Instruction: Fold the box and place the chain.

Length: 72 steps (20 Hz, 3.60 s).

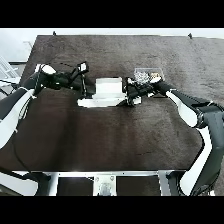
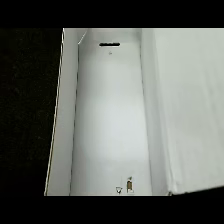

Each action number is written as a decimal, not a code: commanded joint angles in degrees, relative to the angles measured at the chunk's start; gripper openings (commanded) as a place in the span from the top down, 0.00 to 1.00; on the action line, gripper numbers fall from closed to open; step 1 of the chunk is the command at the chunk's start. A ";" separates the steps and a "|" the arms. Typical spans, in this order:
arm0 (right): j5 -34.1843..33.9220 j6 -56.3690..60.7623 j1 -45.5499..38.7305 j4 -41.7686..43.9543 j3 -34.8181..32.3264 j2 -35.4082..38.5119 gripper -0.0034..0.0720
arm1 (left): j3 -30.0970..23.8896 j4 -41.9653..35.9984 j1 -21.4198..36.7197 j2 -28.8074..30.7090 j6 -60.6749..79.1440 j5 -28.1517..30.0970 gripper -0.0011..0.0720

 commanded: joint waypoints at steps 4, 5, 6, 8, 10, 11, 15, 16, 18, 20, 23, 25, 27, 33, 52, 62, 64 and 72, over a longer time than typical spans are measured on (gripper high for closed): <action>0.00 0.07 0.02 0.04 -0.02 0.00 0.18 | -0.13 14.19 -0.24 1.18 -10.12 -3.02 0.32; 0.00 0.07 0.02 0.04 -0.02 0.00 0.18 | -0.13 14.25 -1.07 1.18 -11.50 -1.70 0.31; 0.00 0.07 0.02 0.04 -0.02 0.00 0.18 | -0.13 15.08 -1.99 1.18 -11.85 -0.09 0.20; 0.00 0.07 0.02 0.04 -0.02 0.00 0.18 | -0.13 15.87 -3.65 1.16 -13.46 3.72 0.07; 0.02 0.07 0.02 0.04 -0.02 0.00 0.18 | -0.13 15.74 -4.39 0.92 -13.51 3.93 0.07; 0.00 0.07 0.02 0.04 -0.02 0.00 0.18 | -0.13 15.76 -4.52 0.42 -13.51 3.85 0.07; 0.00 0.07 0.02 0.04 -0.02 0.00 0.18 | -0.13 15.69 -4.52 -1.92 -11.43 0.22 0.08; 0.00 0.07 0.02 0.04 -0.02 0.00 0.18 | -0.13 15.74 -4.52 -2.25 -10.51 -0.44 0.08; 0.02 0.07 0.02 0.04 -0.02 0.00 0.18 | -0.13 15.72 -4.52 -2.51 -9.94 0.26 0.08; 0.00 0.07 0.02 0.04 -0.02 0.00 0.18 | -0.13 15.72 -4.52 -2.51 -9.57 2.71 0.08; 0.00 0.07 0.02 0.04 -0.02 0.00 0.18 | -0.13 15.30 -4.94 -2.51 -8.90 5.60 0.08; 0.00 0.07 0.02 0.04 -0.02 0.00 0.18 | -0.13 15.17 -4.94 -2.54 -8.57 5.38 0.08; 0.00 0.07 0.02 0.04 -0.02 0.00 0.18 | -0.13 15.06 -4.94 -3.10 -8.02 5.33 0.08; 0.00 0.07 0.02 0.04 -0.02 0.00 0.18 | -0.13 13.70 -4.94 -5.05 -5.44 5.62 0.19; 0.02 0.07 0.00 0.04 -0.02 0.00 0.18 | -0.13 8.55 -7.10 -6.88 -3.15 7.89 0.68; 0.02 0.07 0.02 0.04 -0.02 0.00 0.18 | -0.13 5.68 -9.33 -7.56 -3.15 13.00 0.68; 0.02 0.07 0.00 0.04 -0.02 0.00 0.18 | -0.13 4.87 -9.44 -8.07 -3.15 12.74 0.68; 0.00 0.07 0.00 0.04 -0.02 0.00 0.18 | -0.13 4.83 -9.44 -8.11 -3.17 12.92 0.40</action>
